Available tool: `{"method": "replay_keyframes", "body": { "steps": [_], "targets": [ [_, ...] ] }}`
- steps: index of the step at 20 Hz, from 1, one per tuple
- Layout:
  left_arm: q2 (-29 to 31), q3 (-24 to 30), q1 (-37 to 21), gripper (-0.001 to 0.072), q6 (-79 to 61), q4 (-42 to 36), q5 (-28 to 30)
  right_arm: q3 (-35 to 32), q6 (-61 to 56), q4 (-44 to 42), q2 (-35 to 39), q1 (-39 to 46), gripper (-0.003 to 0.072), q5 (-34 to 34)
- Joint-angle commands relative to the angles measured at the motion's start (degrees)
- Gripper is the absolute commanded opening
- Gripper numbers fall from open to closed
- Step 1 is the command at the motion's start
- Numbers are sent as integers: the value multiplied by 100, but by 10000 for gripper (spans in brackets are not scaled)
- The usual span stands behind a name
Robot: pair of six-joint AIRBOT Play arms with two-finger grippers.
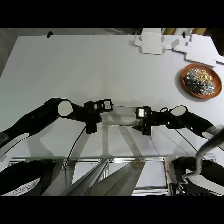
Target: Fold the box and place the chain.
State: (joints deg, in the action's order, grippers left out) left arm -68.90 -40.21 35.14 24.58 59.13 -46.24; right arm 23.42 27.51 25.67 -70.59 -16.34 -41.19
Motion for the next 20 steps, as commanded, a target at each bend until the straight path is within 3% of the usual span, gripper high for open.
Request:
{"method": "replay_keyframes", "body": {
  "steps": [1, 13, 20],
  "targets": [
    [4, 109, -240, 285, -894, -35, 164, 0, 0, -2, 4, -2, 300, -2],
    [-389, 107, 157, 290, -2695, -988, 883, 0, 0, -2, 4, -2, 300, 0],
    [-391, 107, 210, 267, -2669, -1071, 601, 0, 0, -2, 4, -2, 300, 0]
  ]
}}
